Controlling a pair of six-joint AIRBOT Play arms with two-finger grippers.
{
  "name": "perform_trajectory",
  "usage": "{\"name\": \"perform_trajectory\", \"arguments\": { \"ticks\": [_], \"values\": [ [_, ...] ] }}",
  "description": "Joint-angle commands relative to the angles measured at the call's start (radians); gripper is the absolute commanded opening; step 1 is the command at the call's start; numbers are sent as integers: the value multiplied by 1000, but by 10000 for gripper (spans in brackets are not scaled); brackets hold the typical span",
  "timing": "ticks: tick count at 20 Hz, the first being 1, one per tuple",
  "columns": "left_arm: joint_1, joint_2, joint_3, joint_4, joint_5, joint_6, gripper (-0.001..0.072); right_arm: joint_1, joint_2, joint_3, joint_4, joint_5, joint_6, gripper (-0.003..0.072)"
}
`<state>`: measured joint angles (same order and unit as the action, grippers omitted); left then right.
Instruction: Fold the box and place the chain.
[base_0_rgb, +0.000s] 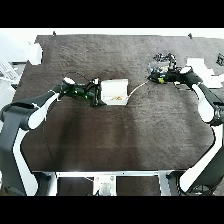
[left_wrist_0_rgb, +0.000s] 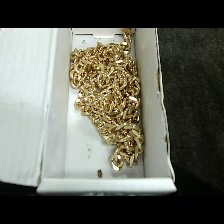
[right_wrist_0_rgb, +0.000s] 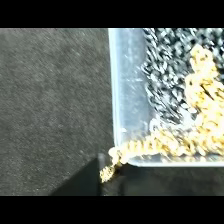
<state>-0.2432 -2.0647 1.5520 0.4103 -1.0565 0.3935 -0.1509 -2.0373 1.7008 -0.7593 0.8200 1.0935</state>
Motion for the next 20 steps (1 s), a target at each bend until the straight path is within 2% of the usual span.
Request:
{"name": "perform_trajectory", "arguments": {
  "ticks": [1, 5, 9, 14, 20],
  "values": [
    [0, 0, 0, 0, 0, 0, 416, 0, -15, 18, 63, -7, -33, 16],
    [0, 0, 0, 0, 0, 0, 416, 0, 18, 37, 82, 34, -32, 14],
    [0, 0, 0, 0, 0, 0, 416, 18, 198, 38, 76, 83, -32, 12],
    [0, 0, 0, 0, 0, 0, 416, 96, 492, 38, -118, 97, 10, 12],
    [0, 0, 0, 0, 0, 0, 416, 261, 711, 37, -364, 143, 108, 13]
  ]
}}
